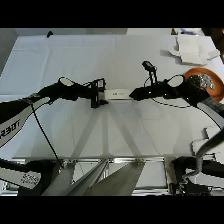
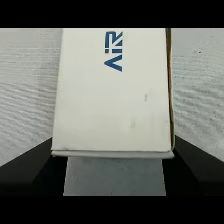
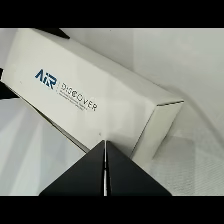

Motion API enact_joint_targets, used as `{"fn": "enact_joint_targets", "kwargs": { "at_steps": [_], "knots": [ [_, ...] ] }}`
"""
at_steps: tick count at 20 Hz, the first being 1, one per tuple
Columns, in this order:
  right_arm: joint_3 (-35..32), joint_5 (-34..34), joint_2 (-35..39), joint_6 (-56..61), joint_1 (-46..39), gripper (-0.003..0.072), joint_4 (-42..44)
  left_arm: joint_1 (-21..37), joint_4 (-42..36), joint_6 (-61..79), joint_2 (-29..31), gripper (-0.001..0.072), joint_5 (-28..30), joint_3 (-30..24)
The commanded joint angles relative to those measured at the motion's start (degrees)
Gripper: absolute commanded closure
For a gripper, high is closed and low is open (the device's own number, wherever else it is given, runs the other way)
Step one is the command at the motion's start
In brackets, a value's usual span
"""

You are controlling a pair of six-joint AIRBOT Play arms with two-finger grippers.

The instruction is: Fold the box and place the chain.

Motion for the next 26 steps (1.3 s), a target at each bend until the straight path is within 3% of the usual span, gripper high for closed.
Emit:
{"fn": "enact_joint_targets", "kwargs": {
  "at_steps": [1, 6, 11, 15, 18, 22, 26],
  "knots": [
    [-1.3, 0.0, -0.6, 0.0, -0.1, 0.0677, -2.3, 0.0, 0.0, 0.0, 0.0, 0.0451, 0.0, 0.0],
    [-1.2, -0.6, 2.8, 0.0, -0.1, 0.0676, -1.6, 0.0, 0.0, 0.0, 0.0, 0.0451, 0.0, 0.0],
    [1.6, -0.7, 15.0, 0.0, -0.7, 0.0673, -2.8, 0.0, 0.0, 0.0, 0.0, 0.0451, 0.0, 0.0],
    [4.5, -0.3, 28.7, 1.2, -5.3, 0.0673, -12.6, 0.0, 0.0, 0.0, 0.0, 0.0451, 0.0, 0.0],
    [4.5, -0.2, 36.8, 8.5, -10.3, 0.0673, -25.2, 0.0, 0.0, 0.0, 0.0, 0.0451, 0.0, 0.0],
    [4.5, 6.1, 39.6, 22.1, -14.7, 0.0673, -44.4, 0.0, 0.0, 0.0, 0.0, 0.0451, 0.0, 0.0],
    [4.5, 13.2, 39.6, 22.6, -15.7, 0.0673, -47.2, 0.0, 0.0, 0.0, 0.0, 0.0451, 0.0, 0.0]
  ]
}}
